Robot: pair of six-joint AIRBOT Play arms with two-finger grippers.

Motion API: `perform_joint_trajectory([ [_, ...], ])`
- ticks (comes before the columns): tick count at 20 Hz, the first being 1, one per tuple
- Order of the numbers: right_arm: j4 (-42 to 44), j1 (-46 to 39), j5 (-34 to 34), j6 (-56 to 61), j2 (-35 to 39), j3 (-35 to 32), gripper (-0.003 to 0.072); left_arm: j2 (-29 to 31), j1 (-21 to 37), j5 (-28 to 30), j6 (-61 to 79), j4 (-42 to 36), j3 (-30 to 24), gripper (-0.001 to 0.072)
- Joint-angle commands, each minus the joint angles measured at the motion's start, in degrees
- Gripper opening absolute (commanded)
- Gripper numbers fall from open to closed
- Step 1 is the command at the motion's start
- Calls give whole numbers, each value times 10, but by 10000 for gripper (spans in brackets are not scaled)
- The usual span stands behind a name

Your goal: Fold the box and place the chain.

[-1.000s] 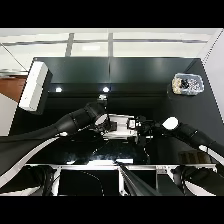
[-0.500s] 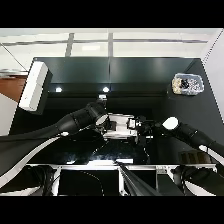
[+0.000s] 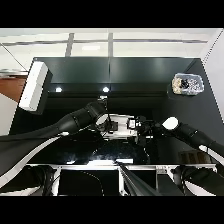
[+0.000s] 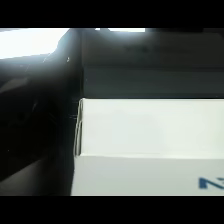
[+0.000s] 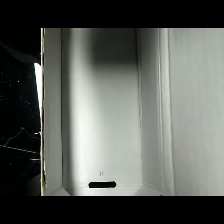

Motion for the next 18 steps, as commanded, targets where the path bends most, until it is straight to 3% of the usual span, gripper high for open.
perform_joint_trajectory([
  [1,0,1,0,1,0,0,473,0,1,-12,-1,8,3,548],
  [4,0,1,0,1,0,0,473,-1,1,-11,-1,11,3,538],
  [6,0,1,0,1,0,0,473,-5,1,-9,0,12,3,404],
  [7,0,1,0,1,0,0,473,-7,1,-9,0,12,3,388],
  [14,0,1,0,1,0,0,473,-14,1,-7,0,13,3,388],
  [16,0,1,0,1,0,0,474,-15,1,-5,-1,15,3,334],
  [18,0,1,0,1,0,0,473,-15,1,-3,-1,15,3,334],
])
